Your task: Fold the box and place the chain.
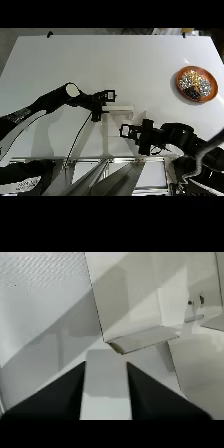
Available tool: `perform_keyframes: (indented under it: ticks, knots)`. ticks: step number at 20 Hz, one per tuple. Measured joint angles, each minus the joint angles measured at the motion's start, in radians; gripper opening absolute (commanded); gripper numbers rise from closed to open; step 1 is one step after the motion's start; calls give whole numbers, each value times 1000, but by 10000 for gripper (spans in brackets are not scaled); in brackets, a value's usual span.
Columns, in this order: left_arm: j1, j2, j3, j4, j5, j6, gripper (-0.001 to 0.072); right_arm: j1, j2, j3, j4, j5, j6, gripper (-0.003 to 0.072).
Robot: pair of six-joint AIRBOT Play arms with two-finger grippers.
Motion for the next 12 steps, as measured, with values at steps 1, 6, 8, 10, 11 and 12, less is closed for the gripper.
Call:
perform_keyframes:
  ticks: [1, 6, 8, 10, 11, 12]
  knots:
    - [0, 0, 0, 0, 0, 0, 10, 0, -24, -1, -2, -15, -16, 466]
    - [0, 0, 0, 0, 0, 0, 10, 0, -136, -9, -6, -129, -78, 602]
    - [0, 0, 0, 0, 0, 0, 10, 0, -154, -12, -12, -175, -87, 602]
    - [0, 0, 0, 0, 0, 0, 10, 3, -164, -17, -34, -227, -91, 602]
    - [0, 0, 0, 0, 0, 0, 10, 4, -166, -22, -51, -250, -93, 602]
    - [0, 0, 0, 0, 0, 0, 10, 5, -169, -29, -69, -271, -95, 601]
